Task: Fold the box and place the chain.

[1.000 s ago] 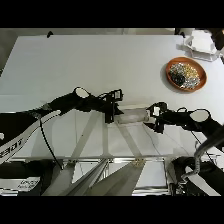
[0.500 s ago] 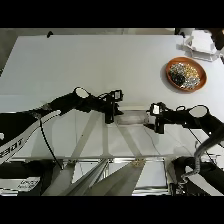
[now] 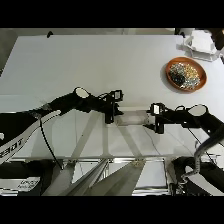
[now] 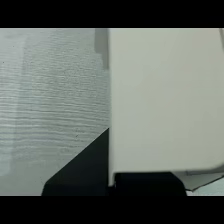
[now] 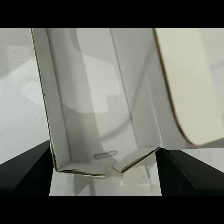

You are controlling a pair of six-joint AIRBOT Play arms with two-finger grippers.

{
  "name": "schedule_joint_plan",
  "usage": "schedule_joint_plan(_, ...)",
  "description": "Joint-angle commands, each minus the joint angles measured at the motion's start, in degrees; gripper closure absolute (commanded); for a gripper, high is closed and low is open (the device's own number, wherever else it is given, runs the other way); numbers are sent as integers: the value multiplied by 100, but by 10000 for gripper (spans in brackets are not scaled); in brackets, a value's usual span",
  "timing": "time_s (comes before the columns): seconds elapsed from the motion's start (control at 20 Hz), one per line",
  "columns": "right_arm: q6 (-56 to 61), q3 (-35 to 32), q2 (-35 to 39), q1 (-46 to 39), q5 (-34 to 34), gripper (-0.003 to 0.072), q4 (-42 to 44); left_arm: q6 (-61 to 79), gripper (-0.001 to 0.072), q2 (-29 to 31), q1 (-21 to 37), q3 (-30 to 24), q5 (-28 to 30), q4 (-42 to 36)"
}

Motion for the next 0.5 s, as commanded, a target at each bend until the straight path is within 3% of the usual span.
schedule_joint_plan(0.0,-22,31,-212,28,46,28,0,-7,698,-4,0,-2,4,-2)
schedule_joint_plan(0.45,-111,72,-599,162,55,29,48,-4,698,-4,0,-2,7,-2)
